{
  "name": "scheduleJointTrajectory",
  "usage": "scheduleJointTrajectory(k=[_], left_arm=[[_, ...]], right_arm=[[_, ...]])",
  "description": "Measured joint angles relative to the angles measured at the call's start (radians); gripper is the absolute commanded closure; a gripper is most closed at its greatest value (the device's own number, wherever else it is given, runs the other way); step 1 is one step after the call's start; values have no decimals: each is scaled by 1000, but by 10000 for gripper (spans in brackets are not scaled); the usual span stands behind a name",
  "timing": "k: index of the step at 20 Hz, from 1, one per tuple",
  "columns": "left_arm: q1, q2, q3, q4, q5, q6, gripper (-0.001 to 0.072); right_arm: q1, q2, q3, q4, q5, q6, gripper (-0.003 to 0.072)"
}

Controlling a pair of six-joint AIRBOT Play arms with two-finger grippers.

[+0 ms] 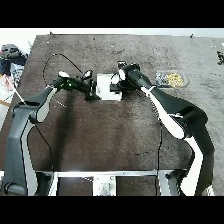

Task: Fold the box and place the chain.

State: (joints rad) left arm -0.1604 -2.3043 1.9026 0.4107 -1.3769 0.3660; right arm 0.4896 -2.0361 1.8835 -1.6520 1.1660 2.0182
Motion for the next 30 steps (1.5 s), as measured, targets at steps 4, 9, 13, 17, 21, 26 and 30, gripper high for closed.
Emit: scheduleJointTrajectory(k=[4,9,13,17,21,26,30], left_arm=[[0,0,0,0,0,-1,255],[0,0,0,-1,2,-4,255],[0,0,0,-2,6,-6,255],[0,0,0,-2,3,0,255],[0,0,0,1,-3,1,255],[0,0,0,1,-2,0,255],[0,0,0,0,-1,0,255]], right_arm=[[0,1,0,-2,11,-3,541],[0,-2,0,-21,11,-4,677],[-1,-3,0,-32,4,0,677],[0,-3,0,-55,13,-5,425],[-1,-3,0,-61,16,-3,423],[-2,3,0,-34,2,-2,422],[-1,5,0,-11,-1,-6,421]])
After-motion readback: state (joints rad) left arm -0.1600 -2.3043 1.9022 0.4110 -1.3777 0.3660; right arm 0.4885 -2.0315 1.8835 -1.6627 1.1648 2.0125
